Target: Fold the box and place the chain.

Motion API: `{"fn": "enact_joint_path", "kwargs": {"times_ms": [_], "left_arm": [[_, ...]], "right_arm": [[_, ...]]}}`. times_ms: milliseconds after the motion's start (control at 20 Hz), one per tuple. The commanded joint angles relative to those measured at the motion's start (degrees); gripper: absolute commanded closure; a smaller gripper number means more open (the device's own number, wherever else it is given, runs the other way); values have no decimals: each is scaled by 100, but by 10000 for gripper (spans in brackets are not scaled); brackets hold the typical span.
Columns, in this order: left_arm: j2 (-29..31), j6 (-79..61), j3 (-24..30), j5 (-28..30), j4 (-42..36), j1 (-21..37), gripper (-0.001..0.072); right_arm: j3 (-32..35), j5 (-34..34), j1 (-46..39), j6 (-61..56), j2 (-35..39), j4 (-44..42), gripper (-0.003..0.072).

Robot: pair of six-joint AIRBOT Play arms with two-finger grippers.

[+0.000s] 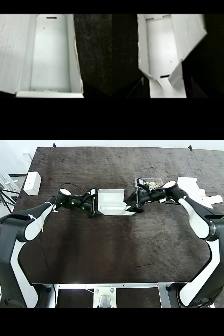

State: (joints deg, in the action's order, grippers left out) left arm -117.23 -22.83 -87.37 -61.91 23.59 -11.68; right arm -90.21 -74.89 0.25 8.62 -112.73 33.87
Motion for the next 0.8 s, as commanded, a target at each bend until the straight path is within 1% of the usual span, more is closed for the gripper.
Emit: {"fn": "enact_joint_path", "kwargs": {"times_ms": [0, 100, 150, 250, 350, 450, 500, 600, 750], "left_arm": [[-4, -9, 2, -28, 13, -4, 359], [-4, -9, 2, -26, 13, -4, 359], [-4, -9, 2, -28, 13, -4, 359], [-4, -9, 2, -31, 13, -4, 359], [-4, -9, 2, -26, 13, -4, 359], [-4, -9, 2, -28, 15, -4, 359], [-4, -9, 2, -28, 13, -4, 359], [-4, -9, 2, -28, 15, -4, 359], [-4, -9, 2, -28, 13, -4, 360]], "right_arm": [[-2, -243, -376, -247, 308, 179, -18], [-2, -411, -551, -417, 468, 157, -17], [-2, -542, -575, -417, 522, 59, 70], [15, -1032, -542, -415, 531, -328, 696], [114, -1123, -393, -415, 531, -682, 686], [267, -953, -177, -417, 531, -1054, 687], [321, -710, -55, -579, 516, -1137, 687], [326, 48, 125, -1067, 380, -1137, 688], [114, 402, 251, -1316, 216, -1128, 688]]}}
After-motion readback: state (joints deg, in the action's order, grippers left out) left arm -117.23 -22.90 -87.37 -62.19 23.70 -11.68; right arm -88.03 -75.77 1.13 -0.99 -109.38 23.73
